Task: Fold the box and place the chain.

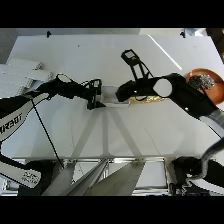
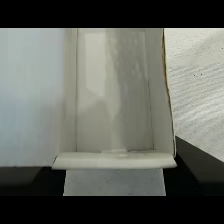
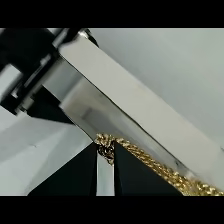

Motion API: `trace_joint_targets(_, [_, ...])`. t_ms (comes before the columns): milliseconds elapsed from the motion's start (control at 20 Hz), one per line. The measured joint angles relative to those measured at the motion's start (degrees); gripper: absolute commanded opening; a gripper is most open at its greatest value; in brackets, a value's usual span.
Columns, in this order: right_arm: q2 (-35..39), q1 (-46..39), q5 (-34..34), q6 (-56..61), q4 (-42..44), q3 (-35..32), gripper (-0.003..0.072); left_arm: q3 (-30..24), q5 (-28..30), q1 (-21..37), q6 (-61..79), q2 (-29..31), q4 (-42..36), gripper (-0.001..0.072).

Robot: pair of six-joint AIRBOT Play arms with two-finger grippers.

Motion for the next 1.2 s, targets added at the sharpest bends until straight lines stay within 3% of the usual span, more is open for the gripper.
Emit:
trace_joint_targets(250, [-6.36, 0.33, -2.93, -10.43, 10.73, 2.67, 0.0012, 0.00, 0.00, 0.00, 0.00, 0.00, 0.00, 0.0088])
trace_joint_targets(300, [-7.48, 0.35, -3.10, -11.34, 11.72, 2.93, 0.0053, 0.00, 0.00, 0.02, 0.00, 0.00, 0.00, 0.0088])
trace_joint_targets(400, [-8.96, 0.35, -3.15, -12.57, 12.83, 3.30, 0.0237, 0.00, 0.00, 0.00, 0.00, 0.00, 0.00, 0.0088])
trace_joint_targets(500, [-9.42, 0.37, -2.51, -13.31, 12.48, 3.45, 0.0252, 0.00, 0.00, 0.00, 0.00, 0.00, 0.00, 0.0088])
trace_joint_targets(900, [-4.59, -0.90, 6.16, -14.23, 1.70, 3.67, 0.0252, 0.00, 0.00, 0.02, 0.00, 0.00, 0.00, 0.0088])
trace_joint_targets(1150, [0.17, -8.50, 16.41, -18.10, -9.09, 3.56, 0.0345, 0.00, 0.00, 0.02, 0.00, 0.00, 0.00, 0.0088])
trace_joint_targets(1200, [0.33, -10.47, 18.32, -20.20, -11.26, 3.37, 0.0400, 0.00, 0.00, 0.02, 0.00, 0.00, 0.00, 0.0088])
